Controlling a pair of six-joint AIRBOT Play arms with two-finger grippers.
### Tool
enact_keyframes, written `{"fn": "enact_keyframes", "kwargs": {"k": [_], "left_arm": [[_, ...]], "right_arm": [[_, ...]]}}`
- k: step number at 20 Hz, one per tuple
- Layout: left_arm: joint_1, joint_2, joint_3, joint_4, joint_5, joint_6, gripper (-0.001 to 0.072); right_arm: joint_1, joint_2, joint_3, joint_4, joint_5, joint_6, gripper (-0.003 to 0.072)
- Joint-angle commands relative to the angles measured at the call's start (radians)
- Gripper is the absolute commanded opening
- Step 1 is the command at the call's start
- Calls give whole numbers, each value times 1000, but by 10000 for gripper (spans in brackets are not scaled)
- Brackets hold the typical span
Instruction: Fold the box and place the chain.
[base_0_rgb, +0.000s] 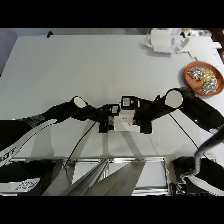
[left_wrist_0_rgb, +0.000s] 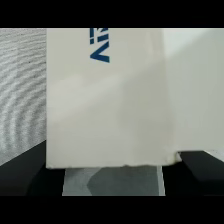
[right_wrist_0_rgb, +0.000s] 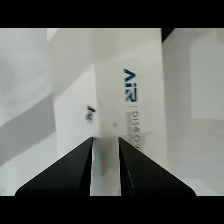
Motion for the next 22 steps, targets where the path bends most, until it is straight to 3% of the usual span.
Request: {"fn": "enact_keyframes", "kwargs": {"k": [1,10,12,16,22], "left_arm": [[1,0,0,-1,0,-2,144],[1,0,0,0,0,-2,144],[1,0,0,0,0,-2,144],[1,0,0,-1,0,-2,144],[1,0,0,-1,0,-2,144]], "right_arm": [[19,0,-5,-7,3,-1,200],[22,0,-30,-70,-69,12,197],[22,0,-30,-70,-74,12,156],[22,1,-30,-70,-74,13,151],[21,59,-30,-75,-122,13,54]]}}
